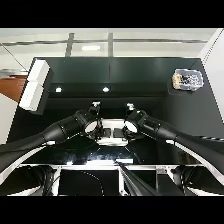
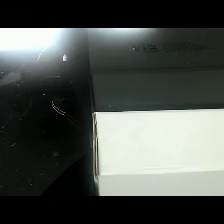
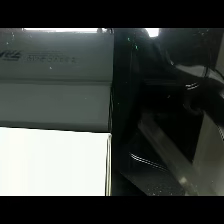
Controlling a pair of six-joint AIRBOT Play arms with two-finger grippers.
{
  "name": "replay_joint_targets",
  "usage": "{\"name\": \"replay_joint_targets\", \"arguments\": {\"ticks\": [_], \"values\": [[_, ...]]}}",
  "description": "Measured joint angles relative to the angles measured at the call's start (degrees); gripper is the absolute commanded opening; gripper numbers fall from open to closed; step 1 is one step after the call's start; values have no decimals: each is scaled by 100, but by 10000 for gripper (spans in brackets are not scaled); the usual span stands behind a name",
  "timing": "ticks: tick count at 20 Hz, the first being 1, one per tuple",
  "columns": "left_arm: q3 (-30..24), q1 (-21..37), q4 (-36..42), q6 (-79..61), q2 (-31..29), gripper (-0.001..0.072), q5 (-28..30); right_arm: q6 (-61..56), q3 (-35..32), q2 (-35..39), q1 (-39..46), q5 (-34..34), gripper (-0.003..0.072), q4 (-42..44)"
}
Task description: Fold the box and place the chain.
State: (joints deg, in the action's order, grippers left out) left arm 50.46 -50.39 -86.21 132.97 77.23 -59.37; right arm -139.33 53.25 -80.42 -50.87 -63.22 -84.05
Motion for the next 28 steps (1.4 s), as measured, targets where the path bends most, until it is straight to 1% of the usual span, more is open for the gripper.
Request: {"name": "replay_joint_targets", "arguments": {"ticks": [4, 6, 12, 13, 14, 28], "values": [[0, 0, -2, -9, 0, 33, 4, 15, 2, -7, 0, 31, 59, 0], [0, 0, -13, -22, 0, 32, 22, 33, -4, -7, 0, 26, 215, -17], [0, 0, -13, -15, 0, 31, -39, 42, -4, 0, 42, -90, 215, -31], [0, 0, -7, -13, 0, 31, -57, 39, -4, 0, 44, -120, 310, -28], [0, -2, -7, -13, 0, 31, -83, 39, -4, 0, 48, -175, 447, -37], [0, -2, -11, -4, 0, 31, -122, 262, 216, 50, 52, -269, 441, -125]]}}
